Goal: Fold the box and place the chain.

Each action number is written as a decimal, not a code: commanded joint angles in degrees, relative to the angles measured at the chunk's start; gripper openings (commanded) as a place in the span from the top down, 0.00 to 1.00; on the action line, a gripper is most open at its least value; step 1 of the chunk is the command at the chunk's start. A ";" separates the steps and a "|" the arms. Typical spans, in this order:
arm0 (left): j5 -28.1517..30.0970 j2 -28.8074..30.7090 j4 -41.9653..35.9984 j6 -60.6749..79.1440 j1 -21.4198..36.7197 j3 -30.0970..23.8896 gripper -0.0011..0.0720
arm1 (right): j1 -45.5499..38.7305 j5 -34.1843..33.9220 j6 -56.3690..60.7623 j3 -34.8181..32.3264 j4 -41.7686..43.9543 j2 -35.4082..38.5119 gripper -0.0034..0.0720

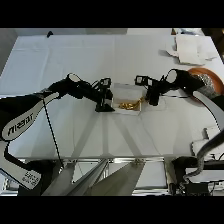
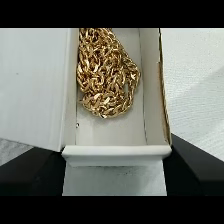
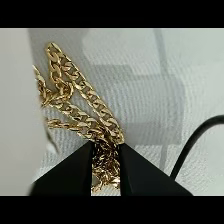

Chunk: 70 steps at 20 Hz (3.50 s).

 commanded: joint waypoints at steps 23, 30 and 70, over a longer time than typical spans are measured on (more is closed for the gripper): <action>0.00 0.00 0.00 0.02 0.00 -0.02 0.79 | 4.66 2.91 6.60 -0.26 -0.20 15.56 0.36; 0.00 0.00 0.00 0.02 -0.02 -0.02 0.79 | 0.24 2.99 0.81 -0.26 -0.44 8.13 0.31; 0.00 0.00 0.00 0.02 0.00 -0.02 0.79 | 12.87 1.25 14.93 -0.24 11.67 20.72 0.95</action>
